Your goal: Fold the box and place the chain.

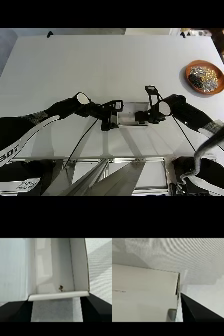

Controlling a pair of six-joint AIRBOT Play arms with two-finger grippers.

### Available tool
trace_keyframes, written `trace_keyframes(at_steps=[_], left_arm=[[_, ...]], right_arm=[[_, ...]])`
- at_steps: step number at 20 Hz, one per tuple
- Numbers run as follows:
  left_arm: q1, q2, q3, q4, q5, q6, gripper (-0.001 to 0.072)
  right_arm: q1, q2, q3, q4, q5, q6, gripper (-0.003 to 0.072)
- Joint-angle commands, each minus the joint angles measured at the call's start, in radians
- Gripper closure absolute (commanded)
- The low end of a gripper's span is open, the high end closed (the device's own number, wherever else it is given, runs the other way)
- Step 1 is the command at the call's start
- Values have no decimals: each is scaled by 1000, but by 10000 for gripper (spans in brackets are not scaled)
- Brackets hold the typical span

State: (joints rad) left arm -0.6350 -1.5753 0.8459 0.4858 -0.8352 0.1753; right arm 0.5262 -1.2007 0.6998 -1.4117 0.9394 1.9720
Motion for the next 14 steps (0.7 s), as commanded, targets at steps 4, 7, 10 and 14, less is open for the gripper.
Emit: trace_keyframes(at_steps=[4,7,10,14], left_arm=[[0,1,0,0,0,0,497],[0,1,0,0,0,0,497],[0,1,0,0,0,0,497],[0,1,0,0,0,0,497]], right_arm=[[6,-5,5,-86,12,75,371],[7,-19,5,-84,11,93,386],[18,-31,5,-84,19,88,521],[53,-43,5,-84,13,88,646]])
